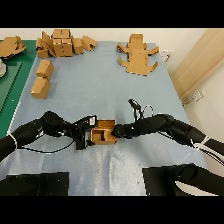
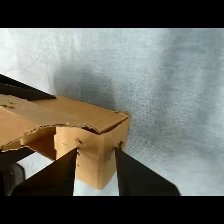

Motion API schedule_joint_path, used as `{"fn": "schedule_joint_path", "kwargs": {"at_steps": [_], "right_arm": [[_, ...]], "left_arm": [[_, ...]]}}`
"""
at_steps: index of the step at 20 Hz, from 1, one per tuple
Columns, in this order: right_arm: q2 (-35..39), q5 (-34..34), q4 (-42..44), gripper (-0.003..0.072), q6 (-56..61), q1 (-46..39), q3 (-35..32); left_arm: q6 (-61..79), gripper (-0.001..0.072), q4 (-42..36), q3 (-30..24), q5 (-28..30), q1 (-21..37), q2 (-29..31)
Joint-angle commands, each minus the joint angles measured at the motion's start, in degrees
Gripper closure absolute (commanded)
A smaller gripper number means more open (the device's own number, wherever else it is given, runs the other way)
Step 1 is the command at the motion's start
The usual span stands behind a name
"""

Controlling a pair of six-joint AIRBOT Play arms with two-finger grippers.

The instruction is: Fold the box.

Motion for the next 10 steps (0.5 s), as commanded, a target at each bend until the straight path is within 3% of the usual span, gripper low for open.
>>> {"fn": "schedule_joint_path", "kwargs": {"at_steps": [1, 4, 10], "right_arm": [[0.0, -2.1, -12.5, 0.0285, 11.2, 2.2, 3.0], [-1.4, -7.6, -23.0, 0.0285, 20.5, 5.5, 7.5], [-9.4, -13.3, -28.0, 0.0285, 26.8, 10.6, 15.4]], "left_arm": [[0.0, 0.0190, 0.0, 0.0, 0.0, 0.0, 0.0], [0.0, 0.0190, 0.0, 0.0, 0.0, 0.0, 0.0], [0.0, 0.0190, 0.0, 0.0, 0.0, 0.0, 0.0]]}}
